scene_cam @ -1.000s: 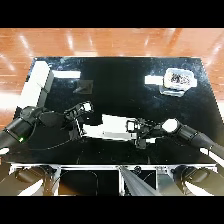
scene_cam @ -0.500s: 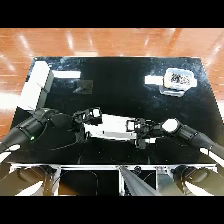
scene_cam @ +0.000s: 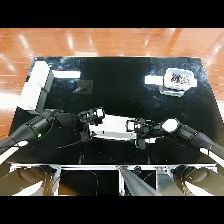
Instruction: Fold the box and place the chain.
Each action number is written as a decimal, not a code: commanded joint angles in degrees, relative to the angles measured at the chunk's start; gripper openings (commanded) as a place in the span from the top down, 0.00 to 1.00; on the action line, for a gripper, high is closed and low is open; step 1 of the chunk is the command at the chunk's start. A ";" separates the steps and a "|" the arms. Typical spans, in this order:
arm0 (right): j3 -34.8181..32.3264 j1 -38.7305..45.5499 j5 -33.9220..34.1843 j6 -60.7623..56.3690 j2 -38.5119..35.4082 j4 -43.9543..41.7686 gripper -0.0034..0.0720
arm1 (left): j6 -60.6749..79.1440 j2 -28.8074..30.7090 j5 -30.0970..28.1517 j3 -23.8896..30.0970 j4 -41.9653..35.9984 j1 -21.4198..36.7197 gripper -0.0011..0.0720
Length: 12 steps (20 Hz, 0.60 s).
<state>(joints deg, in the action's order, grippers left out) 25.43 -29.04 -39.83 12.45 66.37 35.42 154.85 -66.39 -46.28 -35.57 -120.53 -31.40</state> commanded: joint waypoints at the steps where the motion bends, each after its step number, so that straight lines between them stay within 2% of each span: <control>1: 0.04 0.00 0.00 -0.04 0.00 -0.02 0.24 | 1.84 -0.57 -0.15 -0.17 0.02 -1.84 0.18; 6: 0.04 0.00 0.00 -0.04 0.00 -0.02 0.24 | 2.51 -0.59 0.74 -0.22 -0.04 -2.34 0.18; 12: 0.04 0.00 0.00 -0.04 0.00 -0.04 0.24 | 2.73 -1.73 4.83 -0.22 -0.20 -4.24 0.18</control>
<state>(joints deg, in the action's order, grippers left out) 25.43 -29.04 -39.72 12.32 66.37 35.40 157.40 -67.48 -43.13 -35.75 -120.66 -34.65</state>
